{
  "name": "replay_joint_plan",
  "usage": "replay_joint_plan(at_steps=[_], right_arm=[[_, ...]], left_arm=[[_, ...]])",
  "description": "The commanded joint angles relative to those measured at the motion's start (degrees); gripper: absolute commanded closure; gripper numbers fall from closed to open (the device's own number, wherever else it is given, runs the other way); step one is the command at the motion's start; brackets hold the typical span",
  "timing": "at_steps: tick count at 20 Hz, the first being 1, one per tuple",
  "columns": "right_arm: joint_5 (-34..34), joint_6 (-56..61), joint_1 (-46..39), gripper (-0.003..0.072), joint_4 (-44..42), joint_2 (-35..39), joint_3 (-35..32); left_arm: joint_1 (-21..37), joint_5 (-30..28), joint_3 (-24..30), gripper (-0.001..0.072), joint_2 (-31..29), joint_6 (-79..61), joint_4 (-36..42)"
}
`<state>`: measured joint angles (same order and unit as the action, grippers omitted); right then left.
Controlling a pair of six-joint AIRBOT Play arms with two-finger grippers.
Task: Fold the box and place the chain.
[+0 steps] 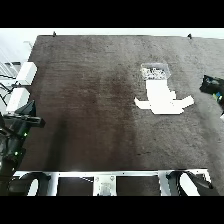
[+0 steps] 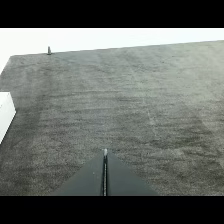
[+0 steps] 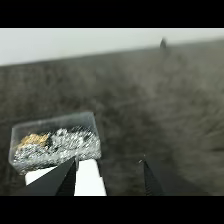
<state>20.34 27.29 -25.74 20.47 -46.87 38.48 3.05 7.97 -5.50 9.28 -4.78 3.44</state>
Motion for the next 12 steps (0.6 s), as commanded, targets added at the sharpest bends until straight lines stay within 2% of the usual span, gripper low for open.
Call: replay_joint_plan(at_steps=[1, 3, 6, 9, 12], right_arm=[[31.2, 12.6, -14.1, 0.0193, 9.1, -20.2, 16.6], [39.6, 18.9, -18.0, 0.019, 18.0, -28.8, 26.9], [47.9, 25.2, -18.6, 0.0157, 31.3, -38.5, 40.4], [56.6, 25.6, -17.9, 0.0159, 34.7, -47.0, 50.2], [61.1, 26.2, -17.3, 0.0159, 35.8, -53.0, 55.1]], left_arm=[[0.0, 0.0, 0.0, 0.069, 0.0, 0.0, 0.0], [0.0, 0.0, 0.0, 0.069, 0.0, 0.0, 0.0], [0.0, 0.0, 0.0, 0.069, 0.0, 0.0, 0.0], [0.0, 0.0, 0.0, 0.069, 0.0, 0.0, 0.0], [0.0, 0.0, 0.0, 0.069, 0.0, 0.0, 0.0]])
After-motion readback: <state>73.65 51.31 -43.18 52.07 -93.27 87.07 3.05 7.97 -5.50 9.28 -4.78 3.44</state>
